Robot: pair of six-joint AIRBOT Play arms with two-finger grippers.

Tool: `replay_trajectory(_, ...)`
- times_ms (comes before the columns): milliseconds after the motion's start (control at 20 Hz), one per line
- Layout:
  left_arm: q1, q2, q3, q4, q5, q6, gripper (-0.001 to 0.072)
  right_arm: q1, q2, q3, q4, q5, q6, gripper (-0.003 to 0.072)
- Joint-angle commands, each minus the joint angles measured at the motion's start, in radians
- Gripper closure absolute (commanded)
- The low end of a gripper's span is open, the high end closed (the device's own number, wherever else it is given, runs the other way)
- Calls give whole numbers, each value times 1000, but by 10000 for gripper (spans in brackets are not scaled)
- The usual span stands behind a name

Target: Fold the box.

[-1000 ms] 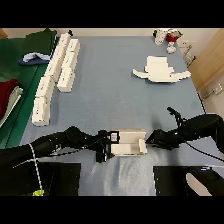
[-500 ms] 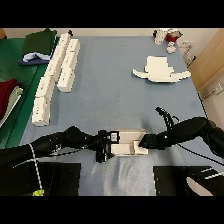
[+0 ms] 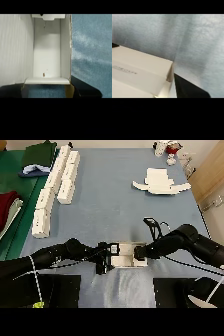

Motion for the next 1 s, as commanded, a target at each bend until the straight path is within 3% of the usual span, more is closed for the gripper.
replay_trajectory(0, 0, 0, 0, 0, 0, 0, 196, 127, -99, 73, -147, -14, 202, 174)
replay_trajectory(500, 0, 0, 0, 0, 0, 0, 196, 230, -164, 115, -280, -99, 413, 186)
replay_trajectory(650, 1, 0, 0, 0, 0, 0, 196, 230, -171, 115, -282, -99, 414, 617)
replay_trajectory(700, 1, 0, 0, 0, 0, 0, 196, 230, -175, 115, -282, -100, 414, 683)
replay_trajectory(950, 1, 0, 0, 0, 0, 0, 196, 229, -178, 115, -279, -99, 414, 684)
